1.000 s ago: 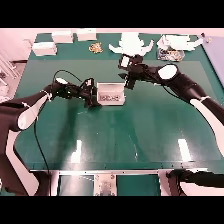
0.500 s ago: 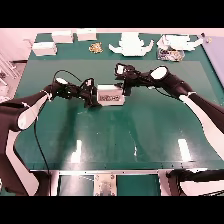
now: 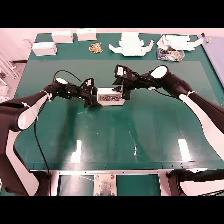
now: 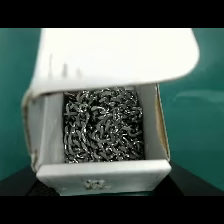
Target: Fold the box and place the chain.
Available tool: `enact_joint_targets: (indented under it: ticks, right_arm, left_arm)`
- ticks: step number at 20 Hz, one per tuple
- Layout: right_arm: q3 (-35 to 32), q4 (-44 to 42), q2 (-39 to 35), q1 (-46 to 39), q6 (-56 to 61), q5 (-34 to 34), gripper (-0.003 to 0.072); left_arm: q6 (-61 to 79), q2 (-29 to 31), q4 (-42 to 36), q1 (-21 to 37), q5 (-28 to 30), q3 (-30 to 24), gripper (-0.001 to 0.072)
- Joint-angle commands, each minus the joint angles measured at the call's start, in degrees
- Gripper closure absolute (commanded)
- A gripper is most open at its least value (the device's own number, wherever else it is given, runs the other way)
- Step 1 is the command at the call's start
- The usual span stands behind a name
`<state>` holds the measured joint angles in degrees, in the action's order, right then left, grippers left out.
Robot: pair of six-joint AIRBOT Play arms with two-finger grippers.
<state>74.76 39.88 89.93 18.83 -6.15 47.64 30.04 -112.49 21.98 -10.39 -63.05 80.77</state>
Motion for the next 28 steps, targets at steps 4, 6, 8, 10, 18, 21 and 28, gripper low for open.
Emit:
enact_joint_targets:
  ticks: [4,6,8,10,18,21,28]
  right_arm:
    - [0.0,-0.5,0.9,0.0,0.1,0.9,0.0421]
    - [0.0,-0.5,1.6,0.0,0.1,1.0,0.043]
    - [0.0,-0.5,1.8,0.0,0.1,1.8,0.0431]
    - [0.0,-0.5,1.8,0.0,0.1,1.8,0.0483]
    - [0.0,-0.5,1.8,0.0,0.1,3.2,0.0537]
    - [0.0,-0.5,1.8,0.0,0.1,3.7,0.0537]
    - [0.0,-0.4,1.8,0.0,1.2,3.9,0.0538]
  left_arm:
    - [0.0,0.0,0.0,0.0,0.0,0.0,0.0087]
    - [0.0,0.0,0.0,0.0,0.0,0.0,0.0087]
    - [0.0,0.0,0.0,0.0,0.0,0.0,0.0087]
    - [0.0,0.0,0.0,0.0,0.0,0.0,0.0087]
    - [0.0,0.0,0.0,0.0,0.0,0.0,0.0087]
    - [0.0,0.0,0.0,0.0,0.0,0.0,0.0087]
    - [0.0,0.0,0.0,0.0,0.0,0.0,0.0087]
